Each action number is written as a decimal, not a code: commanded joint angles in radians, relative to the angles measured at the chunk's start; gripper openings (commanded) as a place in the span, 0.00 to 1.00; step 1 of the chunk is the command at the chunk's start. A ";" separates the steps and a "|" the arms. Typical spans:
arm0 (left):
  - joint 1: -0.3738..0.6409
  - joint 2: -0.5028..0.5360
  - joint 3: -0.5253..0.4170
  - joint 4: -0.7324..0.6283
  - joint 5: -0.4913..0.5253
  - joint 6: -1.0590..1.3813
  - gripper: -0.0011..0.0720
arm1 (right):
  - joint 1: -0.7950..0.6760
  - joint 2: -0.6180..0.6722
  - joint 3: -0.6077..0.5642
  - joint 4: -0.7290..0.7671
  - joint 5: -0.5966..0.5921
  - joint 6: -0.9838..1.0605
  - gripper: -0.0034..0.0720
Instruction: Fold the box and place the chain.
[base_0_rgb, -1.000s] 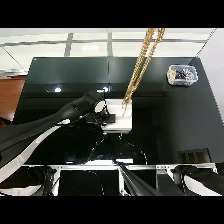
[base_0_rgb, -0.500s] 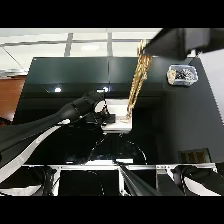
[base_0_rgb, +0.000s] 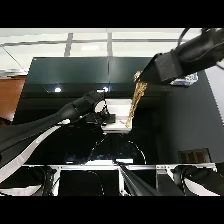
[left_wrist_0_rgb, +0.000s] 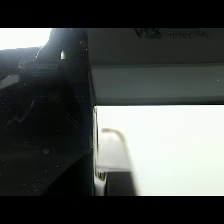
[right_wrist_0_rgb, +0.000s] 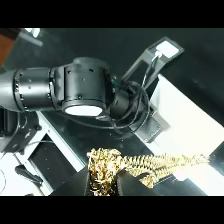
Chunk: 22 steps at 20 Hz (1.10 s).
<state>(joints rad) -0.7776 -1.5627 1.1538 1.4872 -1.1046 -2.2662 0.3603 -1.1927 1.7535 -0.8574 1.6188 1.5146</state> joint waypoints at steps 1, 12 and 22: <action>0.001 0.000 0.000 0.000 0.000 0.000 0.05 | 0.042 0.001 -0.097 -0.007 -0.072 0.000 0.06; 0.001 0.000 0.000 0.000 0.000 0.000 0.05 | 0.057 0.000 -0.501 -0.070 -0.308 0.008 0.06; 0.001 0.000 0.000 0.001 0.002 0.000 0.05 | 0.127 -0.054 -0.747 -0.037 -0.608 0.007 0.06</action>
<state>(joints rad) -0.7776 -1.5627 1.1538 1.4876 -1.1038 -2.2662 0.4751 -1.2312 1.0336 -0.8974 1.0462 1.5223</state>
